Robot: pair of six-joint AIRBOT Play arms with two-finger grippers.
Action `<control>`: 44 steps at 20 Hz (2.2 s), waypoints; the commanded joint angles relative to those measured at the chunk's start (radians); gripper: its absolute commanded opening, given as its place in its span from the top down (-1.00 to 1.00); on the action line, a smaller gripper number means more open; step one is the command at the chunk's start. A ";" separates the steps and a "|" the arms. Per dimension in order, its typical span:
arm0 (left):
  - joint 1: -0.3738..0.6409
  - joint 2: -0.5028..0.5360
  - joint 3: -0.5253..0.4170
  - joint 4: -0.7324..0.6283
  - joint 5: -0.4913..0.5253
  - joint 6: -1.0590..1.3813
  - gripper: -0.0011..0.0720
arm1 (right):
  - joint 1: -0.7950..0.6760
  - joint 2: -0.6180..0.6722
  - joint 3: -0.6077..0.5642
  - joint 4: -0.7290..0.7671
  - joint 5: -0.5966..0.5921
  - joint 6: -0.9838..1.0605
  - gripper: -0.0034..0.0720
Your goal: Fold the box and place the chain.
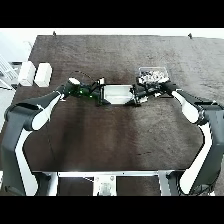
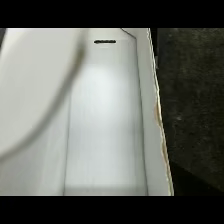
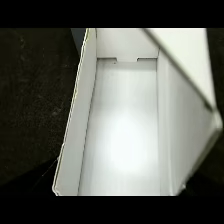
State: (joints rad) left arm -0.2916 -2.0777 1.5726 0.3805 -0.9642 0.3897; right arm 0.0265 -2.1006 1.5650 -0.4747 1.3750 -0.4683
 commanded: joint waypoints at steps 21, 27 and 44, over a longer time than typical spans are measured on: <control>0.001 -0.001 0.001 0.008 -0.022 -0.007 -0.20 | -0.142 0.241 0.008 -0.164 0.082 0.240 -0.97; 0.001 -0.001 0.000 0.008 -0.022 -0.007 -0.20 | -0.033 0.241 -0.022 -0.145 0.163 0.293 0.88; 0.001 -0.001 0.000 0.024 -0.045 -0.007 -0.20 | 0.056 0.211 -0.021 0.124 -0.312 0.412 0.88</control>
State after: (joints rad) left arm -0.2901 -2.0777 1.5734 0.4015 -0.9939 0.3820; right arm 0.0692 -1.8771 1.5444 -0.3511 1.1744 -0.1001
